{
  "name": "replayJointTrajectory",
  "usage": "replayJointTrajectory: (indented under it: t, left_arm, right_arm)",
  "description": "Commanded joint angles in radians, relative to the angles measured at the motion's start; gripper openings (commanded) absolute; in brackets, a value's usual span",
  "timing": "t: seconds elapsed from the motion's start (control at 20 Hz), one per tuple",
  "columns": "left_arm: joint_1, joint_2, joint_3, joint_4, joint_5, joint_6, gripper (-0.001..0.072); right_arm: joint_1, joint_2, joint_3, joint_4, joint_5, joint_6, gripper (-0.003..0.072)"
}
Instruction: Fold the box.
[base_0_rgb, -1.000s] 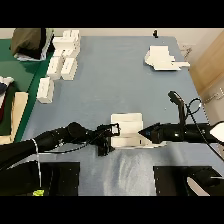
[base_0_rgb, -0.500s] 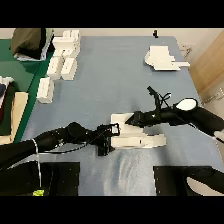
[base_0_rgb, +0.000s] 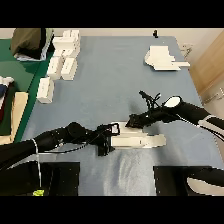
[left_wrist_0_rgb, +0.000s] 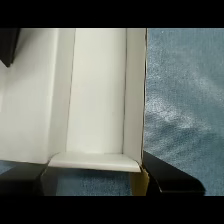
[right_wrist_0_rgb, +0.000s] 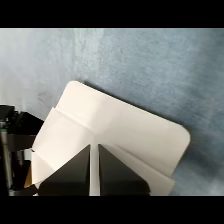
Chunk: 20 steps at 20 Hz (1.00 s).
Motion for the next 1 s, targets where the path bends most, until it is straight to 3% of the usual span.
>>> replayJointTrajectory:
  t: [0.0,0.4,0.65,0.8,0.95]
  left_arm:
    - [-0.001,0.000,0.000,0.002,0.002,0.003,0.0465]
    - [-0.001,0.000,0.000,0.002,0.002,0.003,0.0465]
    - [-0.001,0.000,0.000,0.002,0.002,0.003,0.0464]
    - [-0.001,0.000,0.000,0.002,0.002,0.003,0.0465]
    - [-0.001,0.000,0.000,0.002,0.002,0.003,0.0465]
  right_arm:
    - [0.038,-0.020,0.002,-0.046,-0.032,-0.008,0.0078]
    - [0.080,0.004,0.005,-0.076,-0.037,-0.008,0.0078]
    - [0.078,0.198,0.048,-0.111,-0.004,-0.007,0.0077]
    - [0.078,0.372,0.054,-0.228,0.088,-0.020,0.0078]
    - [0.080,0.508,0.048,-0.420,0.325,-0.076,0.0082]
